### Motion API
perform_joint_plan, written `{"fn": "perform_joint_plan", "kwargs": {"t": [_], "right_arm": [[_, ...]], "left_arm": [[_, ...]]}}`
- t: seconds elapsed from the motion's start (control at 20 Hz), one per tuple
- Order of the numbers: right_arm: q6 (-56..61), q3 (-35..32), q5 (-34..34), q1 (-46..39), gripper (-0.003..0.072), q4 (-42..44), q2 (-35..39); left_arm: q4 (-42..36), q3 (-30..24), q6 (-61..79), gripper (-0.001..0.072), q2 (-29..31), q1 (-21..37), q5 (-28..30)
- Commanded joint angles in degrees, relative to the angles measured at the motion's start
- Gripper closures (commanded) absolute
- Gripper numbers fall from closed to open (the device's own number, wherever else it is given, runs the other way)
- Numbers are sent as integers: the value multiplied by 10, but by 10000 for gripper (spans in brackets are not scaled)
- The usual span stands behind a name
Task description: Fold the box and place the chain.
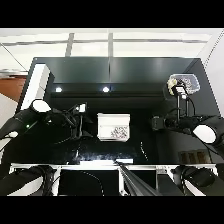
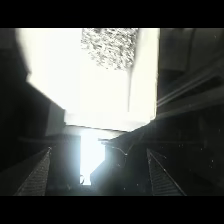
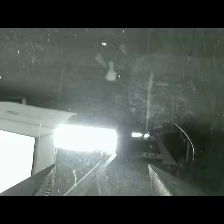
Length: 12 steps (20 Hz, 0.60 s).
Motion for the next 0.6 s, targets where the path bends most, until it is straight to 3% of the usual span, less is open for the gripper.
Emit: {"fn": "perform_joint_plan", "kwargs": {"t": [0.0, 0.55], "right_arm": [[-1, 0, -18, 0, -25, 0, 0], [-1, 0, -17, 0, -25, 0, 0]], "left_arm": [[-10, -2, 42, 12, -41, -7, -5], [-34, -2, 41, -4, -65, -50, 45]]}}
